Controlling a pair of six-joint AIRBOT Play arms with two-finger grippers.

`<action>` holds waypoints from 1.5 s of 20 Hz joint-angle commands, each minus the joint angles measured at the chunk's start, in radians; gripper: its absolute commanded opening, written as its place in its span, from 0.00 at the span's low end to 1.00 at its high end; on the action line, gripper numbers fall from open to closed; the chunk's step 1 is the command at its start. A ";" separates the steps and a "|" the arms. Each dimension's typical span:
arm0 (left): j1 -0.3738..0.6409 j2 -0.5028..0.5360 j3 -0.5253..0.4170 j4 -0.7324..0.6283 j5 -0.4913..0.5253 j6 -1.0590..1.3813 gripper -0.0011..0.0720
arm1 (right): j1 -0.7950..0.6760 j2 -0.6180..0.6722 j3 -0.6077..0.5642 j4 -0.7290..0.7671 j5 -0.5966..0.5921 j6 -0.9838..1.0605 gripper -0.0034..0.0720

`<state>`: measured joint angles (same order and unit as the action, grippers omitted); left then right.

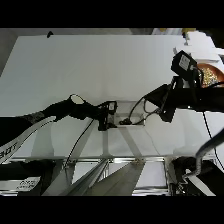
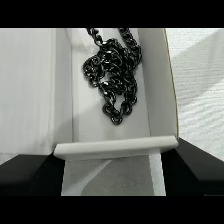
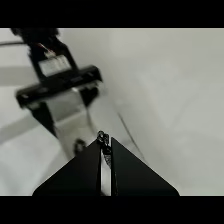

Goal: Fold the box and place the chain.

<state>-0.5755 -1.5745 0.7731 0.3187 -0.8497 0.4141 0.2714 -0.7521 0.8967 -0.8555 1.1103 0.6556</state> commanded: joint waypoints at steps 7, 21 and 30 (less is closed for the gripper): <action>0.000 0.000 0.000 0.000 0.000 0.000 0.06 | 0.192 -0.223 0.007 -0.102 0.024 0.072 0.07; 0.000 0.000 0.000 0.000 0.000 0.000 0.06 | -0.005 -0.152 -0.145 -0.158 -0.051 0.046 0.37; 0.000 0.000 0.000 0.000 0.000 0.000 0.06 | -0.202 -0.327 -0.153 -0.170 0.021 -0.583 0.07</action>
<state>-0.5751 -1.5745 0.7731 0.3183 -0.8497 0.4141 0.0975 -0.9958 0.7479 -1.0157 1.0988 0.3260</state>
